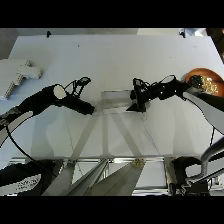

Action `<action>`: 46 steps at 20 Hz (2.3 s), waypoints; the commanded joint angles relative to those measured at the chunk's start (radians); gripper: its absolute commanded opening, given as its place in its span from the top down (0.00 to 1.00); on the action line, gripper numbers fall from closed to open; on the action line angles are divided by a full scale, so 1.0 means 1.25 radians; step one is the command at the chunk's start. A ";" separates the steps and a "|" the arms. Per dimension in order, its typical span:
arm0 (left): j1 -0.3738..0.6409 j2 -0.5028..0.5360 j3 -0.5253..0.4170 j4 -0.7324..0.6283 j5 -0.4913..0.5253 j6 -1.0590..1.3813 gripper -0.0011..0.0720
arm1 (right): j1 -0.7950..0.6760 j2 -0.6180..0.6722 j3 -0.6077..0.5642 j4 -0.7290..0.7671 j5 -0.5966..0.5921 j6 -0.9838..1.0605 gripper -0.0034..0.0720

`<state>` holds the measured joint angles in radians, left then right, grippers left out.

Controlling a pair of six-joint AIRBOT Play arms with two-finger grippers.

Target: Fold the box and place the chain.

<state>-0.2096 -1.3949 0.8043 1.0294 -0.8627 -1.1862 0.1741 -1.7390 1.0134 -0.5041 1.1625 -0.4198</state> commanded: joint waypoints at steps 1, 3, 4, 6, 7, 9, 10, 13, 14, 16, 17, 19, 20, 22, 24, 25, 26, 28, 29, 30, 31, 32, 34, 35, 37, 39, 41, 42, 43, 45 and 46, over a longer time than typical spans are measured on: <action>0.008 0.021 0.000 -0.001 -0.010 0.000 0.98 | 0.000 0.000 0.001 0.001 0.001 0.000 0.29; 0.024 0.052 0.000 -0.005 -0.006 0.000 0.98 | 0.000 0.000 0.001 0.001 0.001 0.000 0.29; 0.032 0.064 0.000 -0.007 -0.007 0.000 0.98 | 0.000 0.000 0.001 0.001 0.001 0.000 0.29; 0.040 0.080 0.000 -0.013 -0.007 0.000 0.98 | 0.000 0.000 0.001 0.001 0.001 0.000 0.29; 0.039 0.081 0.000 -0.038 -0.007 0.012 0.98 | 0.000 0.000 0.001 0.001 0.001 0.000 0.29; 0.039 0.080 0.000 -0.122 -0.011 0.084 0.97 | 0.000 0.000 0.001 0.001 0.001 0.000 0.29; 0.039 0.082 0.000 -0.125 -0.009 0.096 0.98 | 0.000 0.000 0.001 0.001 0.001 0.000 0.29; 0.060 0.080 -0.001 -0.078 -0.018 0.032 0.98 | 0.000 0.000 0.001 0.001 0.001 0.000 0.29; 0.066 0.080 -0.001 -0.058 -0.021 0.013 0.98 | 0.000 0.000 0.001 0.001 0.001 0.000 0.29; 0.072 0.079 -0.013 -0.054 -0.010 0.005 0.98 | 0.000 0.000 0.001 0.001 0.001 0.000 0.29; 0.072 0.078 -0.021 -0.054 0.000 0.001 0.98 | 0.000 0.000 0.001 0.001 0.001 0.000 0.29; 0.072 0.065 -0.040 -0.054 0.015 -0.037 0.98 | 0.000 0.000 0.001 0.001 0.001 0.000 0.29; 0.070 0.057 -0.049 -0.055 0.021 -0.046 0.98 | 0.000 0.000 0.001 0.001 0.001 0.000 0.29; 0.067 0.049 -0.065 -0.056 0.042 -0.065 0.98 | 0.000 0.000 0.001 0.001 0.001 0.000 0.29; 0.067 0.049 -0.080 -0.056 0.076 -0.101 0.98 | 0.000 0.000 0.001 0.001 0.001 0.000 0.29; 0.067 0.049 -0.083 -0.057 0.087 -0.116 0.98 | 0.000 0.000 0.001 0.001 0.001 0.000 0.29; 0.066 0.049 -0.084 -0.057 0.087 -0.120 0.98 | 0.000 0.000 0.001 0.001 0.001 0.000 0.29; 0.062 0.048 -0.084 -0.056 0.086 -0.124 0.98 | 0.000 0.000 0.001 0.001 0.001 0.000 0.29; 0.055 0.046 -0.084 -0.056 0.092 -0.134 0.98 | 0.000 0.000 0.001 0.001 0.001 0.000 0.29; 0.045 0.045 -0.084 -0.057 0.103 -0.137 0.98 | 0.000 0.000 0.001 0.001 0.001 0.000 0.29; 0.035 0.042 -0.084 -0.057 0.114 -0.139 0.98 | 0.000 0.000 0.001 0.001 0.001 0.000 0.29; 0.026 0.039 -0.084 -0.057 0.119 -0.142 0.98 | 0.000 0.000 0.001 0.001 0.001 0.000 0.29; 0.017 0.035 -0.084 -0.061 0.118 -0.141 0.98 | 0.000 0.000 0.001 0.001 0.001 0.000 0.29; 0.016 0.035 -0.084 -0.067 0.116 -0.141 0.98 | 0.000 0.000 0.001 0.001 0.001 0.000 0.29; 0.017 0.035 -0.084 -0.086 0.114 -0.140 0.98 | 0.000 0.000 0.001 0.001 0.001 0.000 0.29; 0.017 0.036 -0.084 -0.110 0.113 -0.131 0.98 | 0.000 0.000 0.001 0.001 0.001 0.000 0.29; 0.020 0.040 -0.084 -0.162 0.115 -0.114 0.98 | 0.000 0.000 0.001 0.001 0.001 0.000 0.29; 0.020 0.043 -0.084 -0.193 0.117 -0.089 0.98 | 0.000 0.000 0.001 0.001 0.001 0.000 0.29; 0.020 0.043 -0.084 -0.225 0.116 -0.065 0.98 | 0.000 0.000 0.001 0.001 0.001 0.000 0.29; 0.020 0.043 -0.084 -0.252 0.116 -0.053 0.97 | 0.000 0.000 0.001 0.001 0.001 0.000 0.29; 0.020 0.043 -0.084 -0.254 0.116 -0.053 0.97 | 0.000 0.000 0.001 0.001 0.001 0.000 0.29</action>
<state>-0.1856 -1.3430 0.6998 0.7757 -0.7185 -1.2858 0.1745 -1.7390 1.0134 -0.5034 1.1633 -0.4194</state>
